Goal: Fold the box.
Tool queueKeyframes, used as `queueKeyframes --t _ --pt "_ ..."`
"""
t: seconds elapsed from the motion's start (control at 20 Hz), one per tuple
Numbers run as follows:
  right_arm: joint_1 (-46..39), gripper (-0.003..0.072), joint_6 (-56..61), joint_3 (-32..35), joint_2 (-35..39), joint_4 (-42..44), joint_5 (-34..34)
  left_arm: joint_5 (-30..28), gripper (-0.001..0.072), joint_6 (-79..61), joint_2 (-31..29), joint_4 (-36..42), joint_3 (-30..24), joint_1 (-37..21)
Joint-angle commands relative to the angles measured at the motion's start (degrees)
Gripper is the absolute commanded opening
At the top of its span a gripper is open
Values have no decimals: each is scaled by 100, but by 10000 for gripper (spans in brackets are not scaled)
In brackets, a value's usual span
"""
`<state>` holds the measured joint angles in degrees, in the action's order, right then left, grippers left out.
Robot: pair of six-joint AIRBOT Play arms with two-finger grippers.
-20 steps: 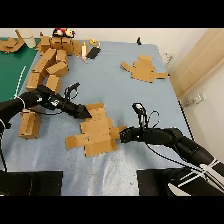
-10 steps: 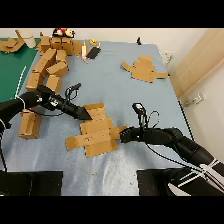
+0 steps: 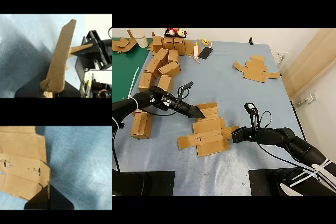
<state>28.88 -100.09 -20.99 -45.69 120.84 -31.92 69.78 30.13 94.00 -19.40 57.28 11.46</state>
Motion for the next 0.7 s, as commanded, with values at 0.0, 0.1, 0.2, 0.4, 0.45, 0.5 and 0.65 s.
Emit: queueKeyframes --t 0.0,0.1,0.2,0.4,0.45,0.5,0.65 --pt "7 1 2 0 4 -11 9 160 163 -35 151 33 2 15" --pt "4 1 0 0 4 -20 13 195 161 -83 179 37 2 37" --pt "7 1 2 0 4 -20 20 181 12 -157 179 52 2 33" --pt "7 4 0 0 4 -26 15 175 11 -295 179 55 2 33" --pt "4 33 0 0 4 -31 15 170 11 -393 179 59 2 33" --pt "4 197 0 0 4 -87 13 149 11 -446 179 76 2 35" --pt "-129 425 393 -111 7 -647 -120 415 11 -793 109 321 35 81"
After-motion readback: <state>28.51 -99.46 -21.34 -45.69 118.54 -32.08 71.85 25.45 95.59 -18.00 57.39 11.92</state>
